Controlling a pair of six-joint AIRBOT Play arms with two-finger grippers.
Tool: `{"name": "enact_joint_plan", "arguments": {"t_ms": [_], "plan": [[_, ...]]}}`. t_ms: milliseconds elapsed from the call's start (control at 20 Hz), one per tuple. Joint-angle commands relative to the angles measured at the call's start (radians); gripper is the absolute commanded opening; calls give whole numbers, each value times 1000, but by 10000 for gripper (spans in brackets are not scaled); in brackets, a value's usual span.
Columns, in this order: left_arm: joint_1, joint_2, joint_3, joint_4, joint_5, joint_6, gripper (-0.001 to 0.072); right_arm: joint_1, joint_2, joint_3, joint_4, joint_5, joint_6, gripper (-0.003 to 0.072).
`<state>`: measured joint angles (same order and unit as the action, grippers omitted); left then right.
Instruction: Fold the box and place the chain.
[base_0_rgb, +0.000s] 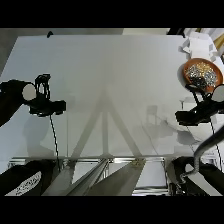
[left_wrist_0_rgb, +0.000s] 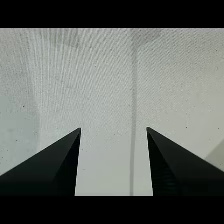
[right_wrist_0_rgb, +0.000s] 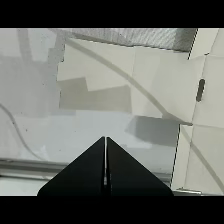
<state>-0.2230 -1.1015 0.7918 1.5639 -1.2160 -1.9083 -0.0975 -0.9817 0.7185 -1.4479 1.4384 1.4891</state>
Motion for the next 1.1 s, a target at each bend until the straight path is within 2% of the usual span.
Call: {"name": "enact_joint_plan", "arguments": {"t_ms": [0,200,350,500,650,700,750,800,1050], "plan": [[1,0,-1,0,0,0,459,0,0,1,-11,-13,-3,17],[1,0,-1,0,0,0,459,-35,0,54,-211,-71,3,18],[1,0,-1,0,0,0,459,-185,-1,167,-345,-129,3,17],[1,0,-1,0,0,0,459,-408,-39,272,-314,-214,5,17],[1,0,-1,0,0,0,459,-576,-169,332,-241,-209,-29,23],[1,0,-1,0,0,0,459,-613,-212,342,-244,-198,-68,135],[-2,0,-1,0,0,0,459,-653,-259,356,-247,-191,-103,329],[-2,0,-1,0,0,0,459,-691,-301,375,-248,-188,-124,462],[-2,0,-1,0,0,0,459,-869,-459,569,-211,-102,-225,482]]}}
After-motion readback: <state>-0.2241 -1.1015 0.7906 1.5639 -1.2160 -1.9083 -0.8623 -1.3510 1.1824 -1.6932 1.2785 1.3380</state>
